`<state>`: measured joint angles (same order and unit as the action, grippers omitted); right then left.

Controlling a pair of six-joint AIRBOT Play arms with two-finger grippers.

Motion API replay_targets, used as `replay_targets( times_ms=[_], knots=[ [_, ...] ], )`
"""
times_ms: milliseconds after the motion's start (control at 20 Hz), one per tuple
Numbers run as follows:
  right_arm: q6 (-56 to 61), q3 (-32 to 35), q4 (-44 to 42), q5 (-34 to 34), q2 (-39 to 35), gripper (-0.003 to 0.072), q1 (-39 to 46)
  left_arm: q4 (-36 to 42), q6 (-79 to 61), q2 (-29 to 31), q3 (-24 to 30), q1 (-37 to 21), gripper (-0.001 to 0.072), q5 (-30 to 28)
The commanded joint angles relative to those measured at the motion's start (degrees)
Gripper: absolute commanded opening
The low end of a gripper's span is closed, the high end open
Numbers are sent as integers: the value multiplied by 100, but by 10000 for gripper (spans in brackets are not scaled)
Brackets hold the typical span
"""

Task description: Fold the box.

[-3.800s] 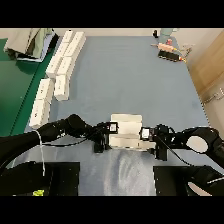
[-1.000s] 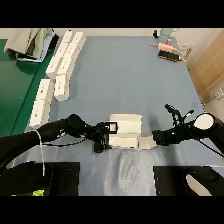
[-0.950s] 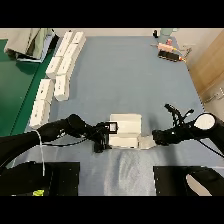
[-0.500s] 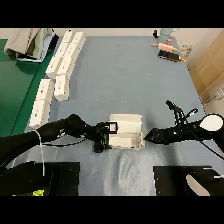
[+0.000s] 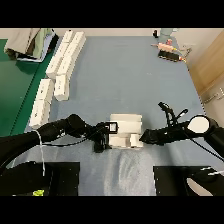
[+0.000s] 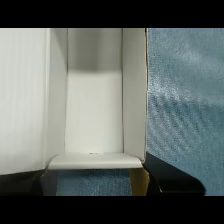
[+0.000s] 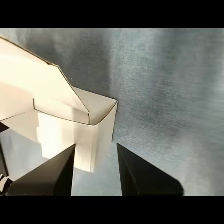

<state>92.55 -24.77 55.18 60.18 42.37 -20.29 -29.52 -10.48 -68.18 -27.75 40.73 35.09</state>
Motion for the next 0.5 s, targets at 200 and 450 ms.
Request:
replay_targets(
  times_ms=[200, 450],
  knots=[
    [2848, -957, 2199, -330, 970, 359, -1908, -4, 0, -2, -4, 0, 511, -2],
    [4131, -1519, 3042, 212, 1718, 359, -2568, -2, 0, -2, -4, 0, 511, 0]
  ],
)
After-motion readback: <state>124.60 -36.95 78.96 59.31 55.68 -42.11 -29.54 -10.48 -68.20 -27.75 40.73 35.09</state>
